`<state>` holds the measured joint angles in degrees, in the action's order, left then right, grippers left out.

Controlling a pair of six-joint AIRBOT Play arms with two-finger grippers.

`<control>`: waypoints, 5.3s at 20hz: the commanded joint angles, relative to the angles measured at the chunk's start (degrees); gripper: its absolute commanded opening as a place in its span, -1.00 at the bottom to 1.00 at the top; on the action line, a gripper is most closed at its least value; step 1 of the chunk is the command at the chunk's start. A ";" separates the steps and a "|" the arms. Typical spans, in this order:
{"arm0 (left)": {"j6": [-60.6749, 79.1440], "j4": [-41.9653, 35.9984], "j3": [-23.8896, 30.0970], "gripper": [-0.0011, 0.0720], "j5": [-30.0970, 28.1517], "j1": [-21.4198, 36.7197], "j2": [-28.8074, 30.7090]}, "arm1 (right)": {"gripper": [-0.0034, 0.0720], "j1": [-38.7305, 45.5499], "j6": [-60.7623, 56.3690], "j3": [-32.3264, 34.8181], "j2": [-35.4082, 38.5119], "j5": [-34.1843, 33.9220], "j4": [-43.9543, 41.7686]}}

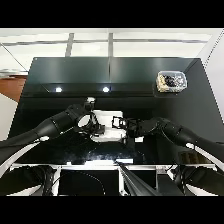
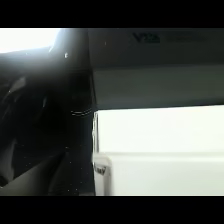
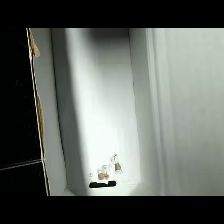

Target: Fold the box and place the chain.

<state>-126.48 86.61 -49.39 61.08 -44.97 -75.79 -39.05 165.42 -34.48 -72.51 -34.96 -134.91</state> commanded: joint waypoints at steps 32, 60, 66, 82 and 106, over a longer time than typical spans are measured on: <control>-1.22 2.64 2.29 -0.89 -1.92 2.86 0.79 | -0.25 -1.51 -0.68 -0.57 3.48 4.09 4.61; -1.22 1.33 2.29 -0.89 -2.03 2.86 0.79 | 0.09 -7.61 -10.29 -0.57 1.55 13.42 3.28; -1.22 1.38 2.27 -0.89 -1.88 2.86 0.79 | -0.87 -0.02 -38.47 -0.98 9.84 3.37 12.92; -0.79 1.38 2.27 -0.89 -1.20 2.89 0.79 | -0.86 14.99 -77.37 9.86 5.77 -4.42 -5.11; -0.76 1.44 2.27 -0.89 -0.79 2.86 0.79 | 0.33 -0.94 -88.50 -8.09 4.02 -5.40 13.14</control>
<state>-127.26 87.96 -47.09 60.38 -42.13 -74.98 -37.17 85.89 -41.10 -68.47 -42.11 -131.15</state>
